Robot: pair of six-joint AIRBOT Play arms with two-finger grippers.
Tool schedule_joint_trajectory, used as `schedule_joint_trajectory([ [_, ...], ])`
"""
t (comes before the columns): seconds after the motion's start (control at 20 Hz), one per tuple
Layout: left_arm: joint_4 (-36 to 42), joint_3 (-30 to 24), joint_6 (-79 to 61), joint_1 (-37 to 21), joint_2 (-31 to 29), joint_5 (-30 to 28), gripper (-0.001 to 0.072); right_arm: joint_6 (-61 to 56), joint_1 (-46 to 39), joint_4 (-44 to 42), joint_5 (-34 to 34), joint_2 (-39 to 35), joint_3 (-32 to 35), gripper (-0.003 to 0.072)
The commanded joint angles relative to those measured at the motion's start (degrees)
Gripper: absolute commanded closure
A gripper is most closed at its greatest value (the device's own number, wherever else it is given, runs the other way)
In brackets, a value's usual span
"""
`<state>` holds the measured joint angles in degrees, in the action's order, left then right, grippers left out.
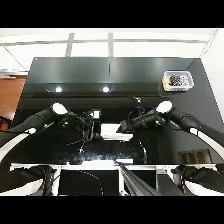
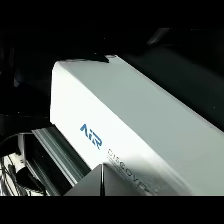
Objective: Fold the box and place the chain.
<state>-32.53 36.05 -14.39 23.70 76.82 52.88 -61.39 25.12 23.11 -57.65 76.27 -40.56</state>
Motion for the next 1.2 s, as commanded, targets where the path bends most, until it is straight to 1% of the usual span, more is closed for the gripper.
schedule_joint_trajectory([
  [0.0, 0.00, -0.02, -0.22, 0.00, -0.02, 0.00, 0.0288, 0.52, -4.04, -0.15, -6.54, -2.32, -2.43, 0.0674],
  [0.05, -0.07, -0.02, -0.35, -0.17, -0.20, 0.00, 0.0275, 0.52, -5.81, 0.07, -8.52, -4.52, -3.76, 0.0674],
  [0.1, -0.28, -0.02, 0.09, -0.55, -0.76, 0.09, 0.0135, 0.13, -7.63, 0.79, -10.12, -7.04, -4.96, 0.0674],
  [0.15, -1.25, 0.04, 3.61, -1.07, -1.95, 0.04, 0.0002, -0.59, -9.90, 2.21, -11.78, -10.01, -6.12, 0.0674],
  [0.25, -7.34, 0.59, 10.67, -2.25, -5.53, 1.75, 0.0000, -2.36, -14.88, 6.21, -14.27, -16.26, -7.02, 0.0674],
  [0.35, -13.40, 0.59, 17.33, -3.39, -10.21, 4.39, -0.0001, -4.52, -20.11, 12.28, -16.85, -21.49, -7.02, 0.0673],
  [0.4, -14.32, 0.59, 20.17, -3.56, -12.50, 5.38, -0.0001, -5.92, -22.23, 15.47, -17.64, -23.26, -6.99, 0.0673],
  [0.45, -13.46, 0.70, 21.33, -3.15, -14.56, 5.20, -0.0001, -6.91, -24.20, 18.16, -18.34, -24.39, -6.99, 0.0673],
  [0.55, -11.96, 2.67, 23.15, -0.33, -15.69, 4.15, -0.0001, -7.63, -26.58, 19.61, -18.18, -24.63, -6.91, 0.0673],
  [0.6, -11.98, 4.17, 24.98, 1.68, -15.04, 3.10, 0.0000, -7.67, -26.93, 19.54, -16.79, -24.63, -6.84, 0.0673],
  [0.75, -11.93, 8.87, 26.60, 8.15, -10.34, -3.74, 0.0000, -7.89, -26.88, 18.93, -13.62, -24.63, -6.80, 0.0673],
  [0.95, -11.74, 14.99, 26.64, 14.38, -2.91, -4.76, 0.0003, -8.52, -26.88, 18.95, -12.74, -24.63, -6.80, 0.0673],
  [1.05, -11.76, 16.96, 26.64, 15.56, -0.22, -4.83, 0.0004, -8.52, -26.91, 18.99, -12.76, -24.63, -6.80, 0.0673],
  [1.15, -11.76, 17.35, 26.88, 15.61, 1.44, -4.50, 0.0004, -8.52, -26.91, 19.06, -12.76, -24.63, -6.80, 0.0673],
])
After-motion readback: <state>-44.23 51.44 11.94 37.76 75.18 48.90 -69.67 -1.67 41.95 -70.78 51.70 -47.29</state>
